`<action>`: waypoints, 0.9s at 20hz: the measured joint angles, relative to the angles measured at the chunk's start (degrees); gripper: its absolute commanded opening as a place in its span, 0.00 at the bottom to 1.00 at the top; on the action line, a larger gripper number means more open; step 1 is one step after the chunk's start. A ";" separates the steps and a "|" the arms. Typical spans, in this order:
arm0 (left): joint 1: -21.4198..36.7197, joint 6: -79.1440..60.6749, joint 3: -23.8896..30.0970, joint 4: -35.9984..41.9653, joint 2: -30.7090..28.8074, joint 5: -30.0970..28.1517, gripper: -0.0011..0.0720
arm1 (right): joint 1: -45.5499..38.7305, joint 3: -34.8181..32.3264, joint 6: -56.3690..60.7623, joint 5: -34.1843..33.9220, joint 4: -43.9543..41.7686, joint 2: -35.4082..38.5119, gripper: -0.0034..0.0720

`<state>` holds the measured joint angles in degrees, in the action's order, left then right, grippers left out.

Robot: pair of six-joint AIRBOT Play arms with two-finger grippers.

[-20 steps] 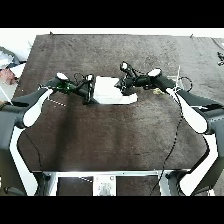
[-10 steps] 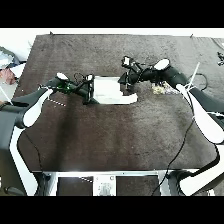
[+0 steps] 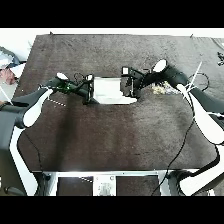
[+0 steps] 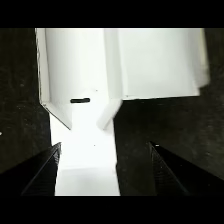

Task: Fold the box and place the chain.

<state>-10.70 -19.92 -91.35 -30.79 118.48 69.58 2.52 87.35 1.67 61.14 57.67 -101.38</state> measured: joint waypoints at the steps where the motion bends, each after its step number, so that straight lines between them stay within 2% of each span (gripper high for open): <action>1: 0.00 0.00 0.00 0.00 0.00 0.02 0.65 | 0.42 -0.02 -0.17 0.48 0.15 -0.57 0.83; 4: 0.00 0.00 0.00 0.00 0.00 0.00 0.65 | 1.44 -0.02 -0.63 1.03 0.20 -1.81 0.83; 5: 0.00 0.00 0.00 -0.02 0.00 0.00 0.65 | 1.60 0.00 -0.68 1.01 0.02 -2.08 0.74; 6: 0.00 0.00 0.00 0.00 0.00 0.00 0.65 | 1.75 0.00 -0.81 0.90 -0.33 -2.32 0.61; 10: 0.00 0.00 0.00 -0.02 0.00 0.00 0.65 | 2.03 0.00 -0.98 0.02 -1.31 -2.84 0.62; 12: 0.00 0.00 0.00 -0.02 0.00 0.02 0.65 | 2.14 0.00 -1.05 -0.22 -2.03 -2.93 0.40; 18: 0.00 0.00 0.00 -0.02 0.00 0.02 0.65 | 2.51 -0.02 -1.05 -0.66 -3.21 -3.02 0.40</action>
